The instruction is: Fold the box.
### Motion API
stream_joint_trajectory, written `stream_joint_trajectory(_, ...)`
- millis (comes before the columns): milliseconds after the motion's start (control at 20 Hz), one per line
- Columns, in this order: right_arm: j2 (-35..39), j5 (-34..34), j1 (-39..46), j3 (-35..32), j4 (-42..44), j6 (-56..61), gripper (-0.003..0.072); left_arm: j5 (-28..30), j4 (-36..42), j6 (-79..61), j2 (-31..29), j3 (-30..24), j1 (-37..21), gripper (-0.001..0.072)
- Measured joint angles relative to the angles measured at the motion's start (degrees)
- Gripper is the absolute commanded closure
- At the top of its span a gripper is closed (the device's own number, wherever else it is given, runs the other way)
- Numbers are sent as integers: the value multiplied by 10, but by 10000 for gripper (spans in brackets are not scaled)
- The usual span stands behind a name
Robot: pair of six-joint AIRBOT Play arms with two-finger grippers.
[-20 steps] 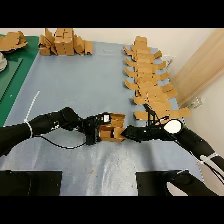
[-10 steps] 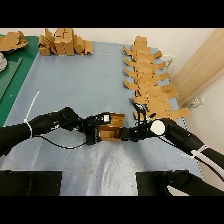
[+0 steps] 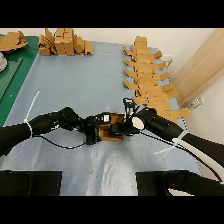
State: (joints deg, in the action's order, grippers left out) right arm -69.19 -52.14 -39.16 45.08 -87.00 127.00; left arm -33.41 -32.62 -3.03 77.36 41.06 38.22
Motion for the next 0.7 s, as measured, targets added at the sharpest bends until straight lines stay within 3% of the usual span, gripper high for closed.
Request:
stream_joint_trajectory(100, -23, -14, -8, 12, -9, 20, 434, 0, 0, 0, 0, 0, 0, 105)
stream_joint_trajectory(150, -32, -21, -10, 16, -14, 27, 592, 0, 0, 0, 0, 0, 0, 106)
stream_joint_trajectory(250, -42, -40, -13, 21, -27, 40, 681, -1, 0, 0, 0, 0, 0, 106)
stream_joint_trajectory(450, -50, -55, -16, 25, -48, 51, 681, -3, 1, -1, 0, 0, 0, 105)
stream_joint_trajectory(500, -51, -57, -16, 25, -50, 52, 619, -3, 1, 0, 0, 0, 0, 105)
stream_joint_trajectory(550, -51, -59, -17, 25, -55, 52, 429, -3, 1, -1, 0, 0, 0, 106)
stream_joint_trajectory(600, -51, -64, -17, 25, -59, 51, 332, -2, 1, -1, 0, 0, 0, 105)
stream_joint_trajectory(700, -48, -69, -16, 25, -64, 52, 325, -2, 1, -1, 0, 0, 0, 106)
